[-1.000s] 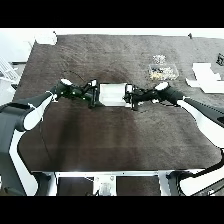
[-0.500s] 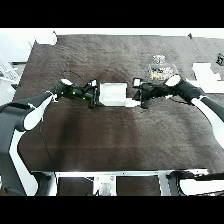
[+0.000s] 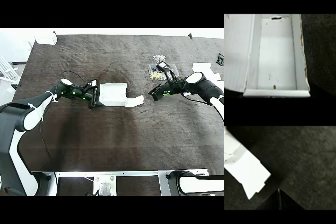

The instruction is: Fold the box and place the chain.

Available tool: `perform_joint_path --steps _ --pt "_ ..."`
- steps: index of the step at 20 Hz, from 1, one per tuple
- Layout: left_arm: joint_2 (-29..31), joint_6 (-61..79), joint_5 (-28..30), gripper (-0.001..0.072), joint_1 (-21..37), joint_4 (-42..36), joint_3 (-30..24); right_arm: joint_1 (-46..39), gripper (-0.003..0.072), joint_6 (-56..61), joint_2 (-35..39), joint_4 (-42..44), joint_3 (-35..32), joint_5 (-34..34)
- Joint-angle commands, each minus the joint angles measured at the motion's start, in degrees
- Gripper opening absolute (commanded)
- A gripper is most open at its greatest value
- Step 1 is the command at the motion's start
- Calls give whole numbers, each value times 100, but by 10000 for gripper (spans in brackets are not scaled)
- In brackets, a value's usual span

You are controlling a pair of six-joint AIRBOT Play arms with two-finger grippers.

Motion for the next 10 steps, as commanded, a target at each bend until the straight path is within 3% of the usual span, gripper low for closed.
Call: perform_joint_path --steps 1,6,10 --pt "2 2 4 361 4 2 0 -166 5 1261 -240 50 2 -13" --pt "2 2 7 361 4 2 0 -103 5 1351 -964 1357 4 413" --pt "0 0 -2 361 4 0 0 173 5 1335 -1237 1370 33 481"
